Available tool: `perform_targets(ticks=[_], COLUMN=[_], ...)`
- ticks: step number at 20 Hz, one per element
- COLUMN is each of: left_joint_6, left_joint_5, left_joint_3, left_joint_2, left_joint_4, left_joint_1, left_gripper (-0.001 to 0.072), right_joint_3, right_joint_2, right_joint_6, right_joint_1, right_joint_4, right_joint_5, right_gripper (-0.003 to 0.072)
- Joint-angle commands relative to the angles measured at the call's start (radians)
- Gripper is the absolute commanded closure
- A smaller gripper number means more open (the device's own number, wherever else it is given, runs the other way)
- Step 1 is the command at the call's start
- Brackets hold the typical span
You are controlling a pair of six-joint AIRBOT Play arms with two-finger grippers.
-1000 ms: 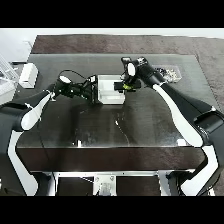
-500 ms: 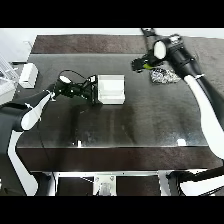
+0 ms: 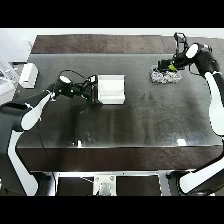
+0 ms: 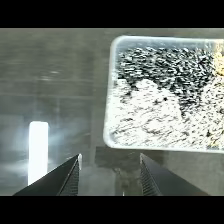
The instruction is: Fold the box and place the chain.
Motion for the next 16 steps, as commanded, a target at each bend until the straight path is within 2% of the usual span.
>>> perform_targets(ticks=[1,7,13,14,15,16], left_joint_6=[0.0,0.0,0.0,0.0,0.0,0.0], left_joint_5=[0.001,0.001,0.0,0.001,0.001,0.001], left_joint_3=[0.0,0.0,0.0,0.0,0.0,0.0], left_joint_2=[0.0,0.0,0.0,0.0,0.0,0.0], left_joint_4=[0.0,0.0,0.0,0.0,0.0,0.0], left_joint_1=[0.0,0.0,0.0,0.0,0.0,0.0], left_gripper=[0.0191,0.0191,0.019,0.019,0.019,0.0191], right_joint_3=[0.001,0.002,0.002,0.002,0.002,0.002], right_joint_2=[-0.078,-0.122,-0.162,-0.167,-0.17,-0.17], right_joint_6=[-0.071,-0.089,-0.087,-0.09,-0.09,-0.09], right_joint_1=[-0.055,-0.07,-0.068,-0.068,-0.066,-0.066], right_joint_4=[0.072,0.072,0.09,0.105,0.11,0.11], right_joint_5=[-0.034,-0.111,-0.108,-0.109,-0.108,-0.109], right_gripper=[0.0186,0.0186,0.0189,0.0219,0.0363,0.0446])
